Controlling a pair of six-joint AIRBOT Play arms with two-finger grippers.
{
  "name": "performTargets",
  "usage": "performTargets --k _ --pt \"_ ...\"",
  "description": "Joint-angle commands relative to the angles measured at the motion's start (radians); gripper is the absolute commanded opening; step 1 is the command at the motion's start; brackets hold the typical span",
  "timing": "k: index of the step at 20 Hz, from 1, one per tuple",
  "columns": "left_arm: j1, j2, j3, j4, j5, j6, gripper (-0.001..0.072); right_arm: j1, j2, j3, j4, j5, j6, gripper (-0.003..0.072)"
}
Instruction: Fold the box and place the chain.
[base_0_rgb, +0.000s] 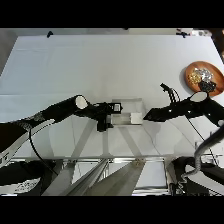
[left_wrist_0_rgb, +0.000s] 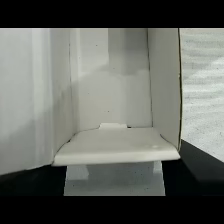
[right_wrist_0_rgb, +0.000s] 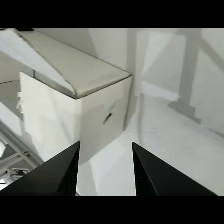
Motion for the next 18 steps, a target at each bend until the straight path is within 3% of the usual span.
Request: performTargets --k 1,6,11,18 --pt "0.000 -0.001 0.000 0.000 0.000 0.000 0.0435 0.001 0.006 0.004 0.048 0.029 -0.016 0.0361" --pt "0.000 -0.001 0.000 0.000 0.000 0.000 0.0435 0.029 0.005 0.003 0.065 0.028 -0.016 0.0340" --pt "0.000 -0.001 0.000 0.000 0.001 0.000 0.0435 0.127 0.006 0.006 0.053 -0.099 0.026 0.0340" --pt "0.000 -0.001 0.000 0.000 0.000 0.000 0.0435 0.128 0.045 0.035 -0.049 -0.097 0.122 0.0303"
